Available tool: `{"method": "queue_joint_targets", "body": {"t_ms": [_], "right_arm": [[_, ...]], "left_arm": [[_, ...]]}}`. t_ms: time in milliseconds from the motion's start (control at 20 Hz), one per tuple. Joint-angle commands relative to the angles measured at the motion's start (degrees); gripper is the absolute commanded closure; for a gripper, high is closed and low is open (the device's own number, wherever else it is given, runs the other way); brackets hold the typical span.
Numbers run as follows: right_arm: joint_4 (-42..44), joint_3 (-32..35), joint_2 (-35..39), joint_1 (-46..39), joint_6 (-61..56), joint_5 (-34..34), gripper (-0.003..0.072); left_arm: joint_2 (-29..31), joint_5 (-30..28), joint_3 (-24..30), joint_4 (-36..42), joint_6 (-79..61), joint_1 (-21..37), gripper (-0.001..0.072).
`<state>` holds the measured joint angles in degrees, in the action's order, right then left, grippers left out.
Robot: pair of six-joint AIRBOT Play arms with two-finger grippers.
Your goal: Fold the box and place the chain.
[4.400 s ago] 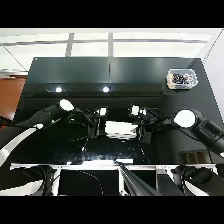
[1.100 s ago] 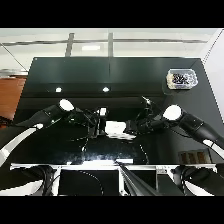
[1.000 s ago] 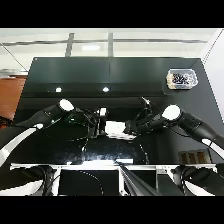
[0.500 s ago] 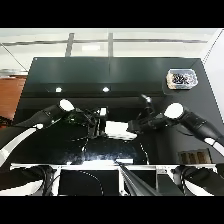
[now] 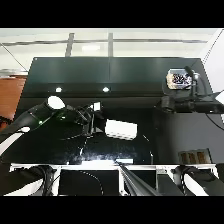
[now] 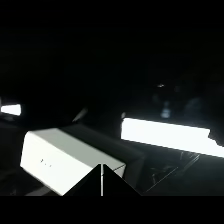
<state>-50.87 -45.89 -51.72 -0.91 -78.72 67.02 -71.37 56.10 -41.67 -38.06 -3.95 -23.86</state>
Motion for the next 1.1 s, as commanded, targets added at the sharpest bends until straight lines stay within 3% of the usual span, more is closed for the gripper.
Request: {"method": "queue_joint_targets", "body": {"t_ms": [0, 200, 450, 750, 1050], "right_arm": [[-2.4, -0.4, 1.0, -4.2, 1.7, 0.7, 0.0652], [-2.8, -0.4, 1.0, -4.2, 2.1, 0.2, 0.0653], [-3.0, -0.4, 1.0, -4.2, 2.3, 0.1, 0.0653], [-3.0, -0.4, 1.0, -4.2, 2.3, -0.5, 0.0653], [-3.0, -0.3, 1.0, -4.2, 2.7, -1.1, 0.0653]], "left_arm": [[3.2, 4.5, -0.1, -1.5, 5.3, -0.7, 0.0000], [1.9, 0.0, -4.6, -1.6, 10.1, -7.7, 0.0002], [-5.8, -1.0, -11.4, -1.9, 10.4, -13.6, 0.0002], [-8.4, -9.4, -12.2, -1.9, 11.9, -16.9, 0.0002], [-9.2, -7.5, -12.2, -2.0, 11.9, -17.2, 0.0003]]}}
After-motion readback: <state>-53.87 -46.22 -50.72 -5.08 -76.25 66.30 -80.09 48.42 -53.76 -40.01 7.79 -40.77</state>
